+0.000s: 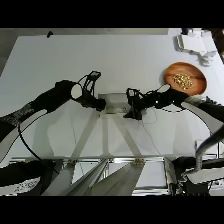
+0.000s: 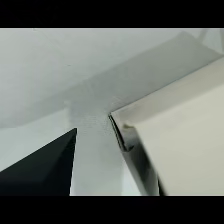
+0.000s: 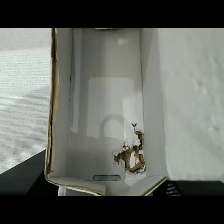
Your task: Fold the box and place the chain.
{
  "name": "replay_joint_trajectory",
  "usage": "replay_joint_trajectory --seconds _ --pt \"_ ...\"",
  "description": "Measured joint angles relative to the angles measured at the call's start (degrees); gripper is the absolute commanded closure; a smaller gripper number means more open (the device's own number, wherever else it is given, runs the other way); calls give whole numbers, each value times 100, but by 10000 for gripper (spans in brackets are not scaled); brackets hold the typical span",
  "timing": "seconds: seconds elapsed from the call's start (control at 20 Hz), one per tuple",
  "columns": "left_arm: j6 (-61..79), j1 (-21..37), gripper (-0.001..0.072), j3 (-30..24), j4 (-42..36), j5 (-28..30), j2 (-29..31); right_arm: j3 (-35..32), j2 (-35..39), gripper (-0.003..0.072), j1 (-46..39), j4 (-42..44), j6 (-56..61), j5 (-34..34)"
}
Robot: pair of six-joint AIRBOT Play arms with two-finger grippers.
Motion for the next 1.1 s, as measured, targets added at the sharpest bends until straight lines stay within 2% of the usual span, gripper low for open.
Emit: replay_joint_trajectory --seconds 0.05,0.15,0.3,0.35,0.55,0.6,0.65,0.7,0.75,0.95,1.0,1.05,1.1 --pt "-348 -157 228 33 212 22 0 -2 -2 180 0 2 0 0" --pt "-1003 -411 397 70 597 153 7 -2 0 180 0 2 -2 0" --pt "-2175 -640 401 94 1143 153 -13 -2 0 180 0 0 0 0" --pt "-2527 -699 446 98 1292 85 -33 -2 -2 180 0 0 -2 0" --pt "-3497 -885 434 105 1705 -280 -170 -2 0 180 0 0 -2 -2" --pt "-3633 -925 462 109 1759 -319 -214 -2 0 180 0 0 0 -2" --pt "-3746 -964 562 109 1805 -352 -256 -2 0 180 0 0 0 -2" --pt "-3847 -990 619 111 1827 -354 -291 -2 -2 180 0 7 0 -2" --pt "-3947 -1012 705 116 1853 -339 -319 0 -2 180 2 9 0 -9" --pt "-4242 -1038 699 120 1862 -308 -376 0 0 180 0 9 -2 0" --pt "-4280 -1038 660 122 1840 -284 -382 0 -2 180 0 7 -7 0" --pt "-4310 -1038 558 120 1827 -227 -389 0 0 180 -2 2 -11 -4" --pt "-4325 -1034 401 109 1814 -138 -413 0 -2 180 -2 -7 -4 -2"
